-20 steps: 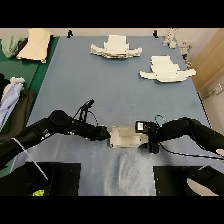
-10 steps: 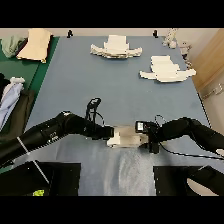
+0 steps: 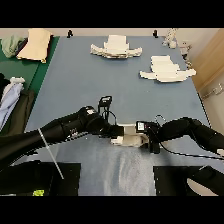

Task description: Fold the box.

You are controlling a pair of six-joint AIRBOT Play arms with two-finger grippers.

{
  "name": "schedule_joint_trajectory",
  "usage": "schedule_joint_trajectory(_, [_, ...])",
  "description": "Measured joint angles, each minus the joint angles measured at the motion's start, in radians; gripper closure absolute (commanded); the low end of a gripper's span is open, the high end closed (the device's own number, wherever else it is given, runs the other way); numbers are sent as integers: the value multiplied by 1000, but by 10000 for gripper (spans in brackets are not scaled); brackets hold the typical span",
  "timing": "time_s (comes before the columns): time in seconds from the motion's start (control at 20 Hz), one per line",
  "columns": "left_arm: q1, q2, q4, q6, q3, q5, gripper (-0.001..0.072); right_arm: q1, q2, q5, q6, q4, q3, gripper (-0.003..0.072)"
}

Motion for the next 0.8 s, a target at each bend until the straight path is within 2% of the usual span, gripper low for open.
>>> schedule_joint_trajectory(0.2, [-31,-40,68,-51,51,-73,391,0,0,3,-8,6,0,138])
schedule_joint_trajectory(0.3, [-39,-49,55,-66,58,-122,390,2,-1,1,-6,14,0,138])
schedule_joint_trajectory(0.35, [-39,-49,72,-71,64,-97,390,0,-1,2,-5,6,0,139])
schedule_joint_trajectory(0.8, [-42,-57,60,-87,84,-121,391,1,-1,2,-2,4,0,139])
